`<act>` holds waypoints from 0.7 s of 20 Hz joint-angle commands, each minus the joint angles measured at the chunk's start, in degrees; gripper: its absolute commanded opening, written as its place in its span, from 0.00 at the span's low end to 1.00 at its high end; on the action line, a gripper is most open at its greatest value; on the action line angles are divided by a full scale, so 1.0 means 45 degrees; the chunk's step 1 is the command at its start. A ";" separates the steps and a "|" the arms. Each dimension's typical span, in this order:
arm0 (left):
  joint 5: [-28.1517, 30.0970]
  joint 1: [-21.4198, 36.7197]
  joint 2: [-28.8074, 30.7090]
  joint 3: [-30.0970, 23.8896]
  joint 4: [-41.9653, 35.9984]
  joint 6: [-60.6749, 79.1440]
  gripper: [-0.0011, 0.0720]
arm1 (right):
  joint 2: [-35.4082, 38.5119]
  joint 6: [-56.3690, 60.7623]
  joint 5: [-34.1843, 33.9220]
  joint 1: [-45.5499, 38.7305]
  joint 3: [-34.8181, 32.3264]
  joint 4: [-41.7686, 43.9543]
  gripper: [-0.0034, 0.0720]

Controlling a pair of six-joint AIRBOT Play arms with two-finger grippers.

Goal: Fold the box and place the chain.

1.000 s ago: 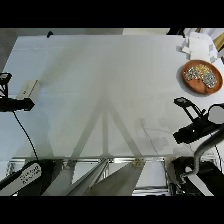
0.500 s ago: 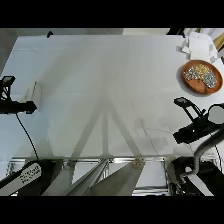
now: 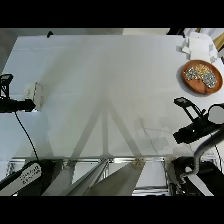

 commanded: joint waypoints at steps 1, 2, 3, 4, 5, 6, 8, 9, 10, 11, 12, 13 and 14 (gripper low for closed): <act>0.0083 -0.0325 0.0549 0.0005 0.0005 -0.0005 0.97 | 0.0010 0.0000 0.0005 -0.0010 0.0015 0.0000 0.07; 0.0092 -0.0520 0.0772 0.0005 0.0039 -0.0005 0.96 | 0.0010 0.0000 0.0005 -0.0010 0.0015 0.0000 0.07; 0.0092 -0.0690 0.0976 0.0005 0.0068 0.0000 0.96 | 0.0010 0.0000 0.0005 -0.0010 0.0015 0.0000 0.07; 0.0083 -0.0840 0.1195 0.0005 0.0155 -0.0005 0.96 | 0.0010 0.0000 0.0005 -0.0010 0.0015 0.0000 0.07; 0.0078 -0.0952 0.1394 0.0005 0.0185 -0.0005 0.96 | 0.0010 0.0000 0.0005 -0.0010 0.0015 0.0000 0.07; 0.0078 -0.0971 0.1535 0.0005 0.0175 -0.0010 0.96 | 0.0010 0.0000 0.0005 -0.0010 0.0015 0.0000 0.07; 0.0005 -0.0967 0.1705 0.0005 0.0185 -0.0010 0.96 | 0.0010 0.0000 0.0005 -0.0010 0.0015 0.0000 0.07; -0.0049 -0.0967 0.1724 0.0005 0.0175 -0.0010 0.96 | 0.0010 0.0000 0.0005 -0.0010 0.0015 0.0000 0.07; -0.0068 -0.0967 0.1724 0.0005 0.0180 -0.0010 0.96 | 0.0010 0.0000 0.0005 -0.0010 0.0015 0.0000 0.07; -0.0034 -0.0967 0.1724 0.0005 0.0185 -0.0005 0.96 | 0.0010 0.0000 0.0005 -0.0010 0.0015 0.0000 0.07; 0.0019 -0.0967 0.1724 0.0005 0.0185 -0.0010 0.96 | 0.0010 0.0000 0.0005 -0.0010 0.0015 0.0000 0.07; 0.0107 -0.0967 0.1724 0.0005 0.0180 -0.0005 0.96 | 0.0010 0.0000 0.0005 -0.0010 0.0015 0.0000 0.07; 0.0257 -0.0967 0.1719 0.0005 0.0180 -0.0010 0.96 | 0.0010 0.0000 0.0005 -0.0010 0.0015 0.0000 0.07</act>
